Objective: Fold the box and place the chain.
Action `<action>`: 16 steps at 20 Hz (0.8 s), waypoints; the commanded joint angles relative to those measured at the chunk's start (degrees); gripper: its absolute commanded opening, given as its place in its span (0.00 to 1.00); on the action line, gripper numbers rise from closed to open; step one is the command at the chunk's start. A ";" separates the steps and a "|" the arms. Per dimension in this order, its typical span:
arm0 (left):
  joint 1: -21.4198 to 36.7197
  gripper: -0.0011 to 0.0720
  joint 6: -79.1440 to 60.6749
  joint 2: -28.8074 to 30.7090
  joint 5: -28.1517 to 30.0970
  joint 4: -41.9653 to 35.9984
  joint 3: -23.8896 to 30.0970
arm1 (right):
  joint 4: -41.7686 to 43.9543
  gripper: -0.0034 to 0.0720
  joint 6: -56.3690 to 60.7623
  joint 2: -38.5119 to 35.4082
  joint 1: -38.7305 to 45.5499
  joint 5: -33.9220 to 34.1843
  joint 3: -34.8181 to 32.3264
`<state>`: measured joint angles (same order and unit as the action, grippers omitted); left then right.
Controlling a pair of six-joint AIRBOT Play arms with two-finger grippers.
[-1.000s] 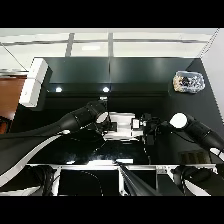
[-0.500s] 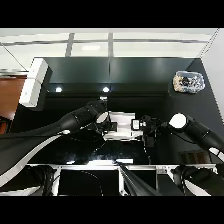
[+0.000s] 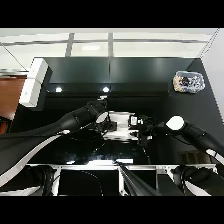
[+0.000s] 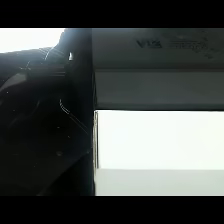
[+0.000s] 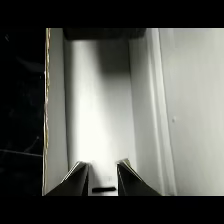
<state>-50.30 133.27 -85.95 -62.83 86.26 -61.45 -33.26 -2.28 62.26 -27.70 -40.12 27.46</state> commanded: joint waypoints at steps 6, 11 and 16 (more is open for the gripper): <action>0.02 0.05 0.07 0.00 0.20 -0.17 0.00 | 2.97 0.18 1.29 2.12 -2.10 5.46 -0.11; 0.02 0.05 0.07 0.00 0.24 -0.20 0.00 | 2.64 0.25 4.72 2.10 -2.10 5.86 -0.11; 0.02 0.05 0.07 0.00 -0.28 -0.20 0.00 | -8.94 0.06 45.33 -5.70 5.20 -4.74 4.37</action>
